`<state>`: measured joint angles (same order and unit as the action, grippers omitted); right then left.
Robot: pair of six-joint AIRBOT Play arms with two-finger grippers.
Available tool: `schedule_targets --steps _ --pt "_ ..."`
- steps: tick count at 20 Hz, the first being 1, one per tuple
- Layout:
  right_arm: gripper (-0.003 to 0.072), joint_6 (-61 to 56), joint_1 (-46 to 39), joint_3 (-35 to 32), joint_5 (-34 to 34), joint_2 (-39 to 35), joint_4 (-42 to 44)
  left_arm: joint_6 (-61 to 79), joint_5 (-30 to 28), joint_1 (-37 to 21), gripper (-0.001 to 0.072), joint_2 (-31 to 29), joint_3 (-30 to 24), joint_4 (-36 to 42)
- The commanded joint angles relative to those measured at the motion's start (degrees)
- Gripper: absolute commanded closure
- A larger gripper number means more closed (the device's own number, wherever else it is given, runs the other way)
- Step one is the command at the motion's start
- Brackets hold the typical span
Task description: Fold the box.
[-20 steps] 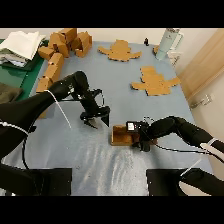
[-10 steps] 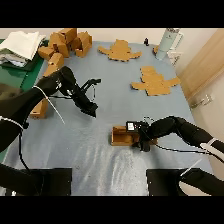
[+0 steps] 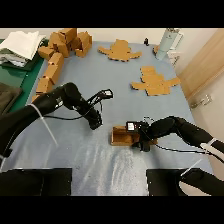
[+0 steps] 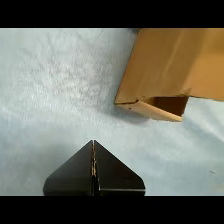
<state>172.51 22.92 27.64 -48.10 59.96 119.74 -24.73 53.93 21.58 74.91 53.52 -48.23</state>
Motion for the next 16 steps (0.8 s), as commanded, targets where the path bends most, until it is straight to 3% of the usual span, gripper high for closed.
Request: schedule_targets --steps 1,2,3,6,16 --pt "0.0174 -0.02 0.02 0.02 0.00 -0.04 -0.04 28.30 -8.92 0.74 0.0689 -6.69 -9.88 12.26" --pt "0.0174 -0.02 0.02 0.02 0.00 -0.04 -0.07 38.16 -9.07 0.48 0.0400 -6.62 -12.13 16.55" --pt "0.0174 -0.02 0.02 0.02 0.00 -0.04 -0.07 43.98 -10.43 0.50 0.0003 -6.27 -14.10 20.39" --pt "0.0174 -0.02 0.02 0.02 0.00 -0.04 -0.13 46.23 -11.47 0.90 0.0013 -3.87 -16.44 22.47" --pt "0.0174 -0.02 0.02 0.02 0.00 -0.04 -0.20 43.25 -14.51 7.19 0.0011 -1.03 -16.59 22.71"
